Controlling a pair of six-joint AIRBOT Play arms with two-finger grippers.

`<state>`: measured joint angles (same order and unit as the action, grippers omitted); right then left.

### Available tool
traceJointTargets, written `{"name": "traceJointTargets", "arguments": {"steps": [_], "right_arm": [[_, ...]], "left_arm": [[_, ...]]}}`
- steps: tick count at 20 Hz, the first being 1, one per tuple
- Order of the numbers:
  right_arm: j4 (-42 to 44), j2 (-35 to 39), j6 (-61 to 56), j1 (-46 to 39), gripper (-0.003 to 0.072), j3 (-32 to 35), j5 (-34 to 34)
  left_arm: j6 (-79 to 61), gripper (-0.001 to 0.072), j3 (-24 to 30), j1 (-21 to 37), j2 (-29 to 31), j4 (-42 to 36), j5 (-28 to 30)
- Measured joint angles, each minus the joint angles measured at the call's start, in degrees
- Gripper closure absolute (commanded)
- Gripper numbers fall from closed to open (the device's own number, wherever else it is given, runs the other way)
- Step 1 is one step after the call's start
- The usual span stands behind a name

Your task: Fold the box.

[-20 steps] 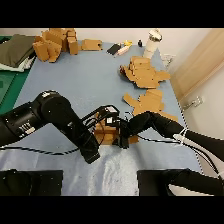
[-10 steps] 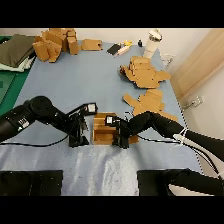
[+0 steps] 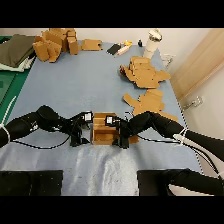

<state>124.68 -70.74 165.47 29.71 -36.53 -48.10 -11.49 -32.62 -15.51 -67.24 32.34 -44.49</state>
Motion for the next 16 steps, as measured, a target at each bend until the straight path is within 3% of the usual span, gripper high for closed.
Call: {"name": "traceJointTargets", "arguments": {"steps": [16], "right_arm": [[0.0, 0.0, 0.0, 0.0, 0.0183, 0.0, 0.0]], "left_arm": [[-6.2, 0.0009, 0.2, -6.9, -4.0, -5.9, 5.5]]}}
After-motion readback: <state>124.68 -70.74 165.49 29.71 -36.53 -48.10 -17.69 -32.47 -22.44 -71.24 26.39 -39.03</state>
